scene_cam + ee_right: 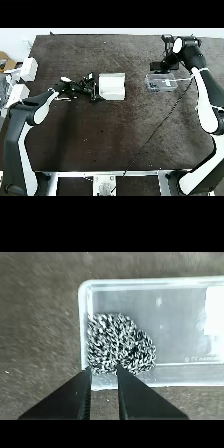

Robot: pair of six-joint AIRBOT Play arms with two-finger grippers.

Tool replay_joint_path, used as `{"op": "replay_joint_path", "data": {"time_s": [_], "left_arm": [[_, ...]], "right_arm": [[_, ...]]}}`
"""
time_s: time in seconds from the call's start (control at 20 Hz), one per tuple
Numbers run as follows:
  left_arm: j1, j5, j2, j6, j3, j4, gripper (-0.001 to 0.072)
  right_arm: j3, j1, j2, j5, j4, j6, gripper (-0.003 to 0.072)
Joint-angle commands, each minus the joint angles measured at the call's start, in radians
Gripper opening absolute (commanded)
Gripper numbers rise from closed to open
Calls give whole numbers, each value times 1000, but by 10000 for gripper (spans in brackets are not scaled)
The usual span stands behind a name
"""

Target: Fold the box and place the chain.

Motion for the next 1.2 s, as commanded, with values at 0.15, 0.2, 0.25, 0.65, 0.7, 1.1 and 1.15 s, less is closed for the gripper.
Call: {"op": "replay_joint_path", "data": {"time_s": [0.15,0.2,0.25,0.65,0.7,1.1,1.15], "left_arm": [[0,0,0,0,0,0,227],[0,0,0,0,0,0,227],[0,0,0,0,0,0,227],[0,0,0,1,0,0,227],[0,0,0,0,0,0,227],[0,0,0,0,0,0,227],[0,0,0,0,0,0,227]], "right_arm": [[-10,-53,-95,55,82,-100,218],[-10,-53,-100,49,83,-107,226],[-10,-53,-105,44,82,-107,226],[-10,-53,-141,14,83,-126,225],[-10,-53,-147,16,84,-125,224],[7,-53,-126,29,81,-126,5],[7,-53,-107,30,78,-126,5]]}}
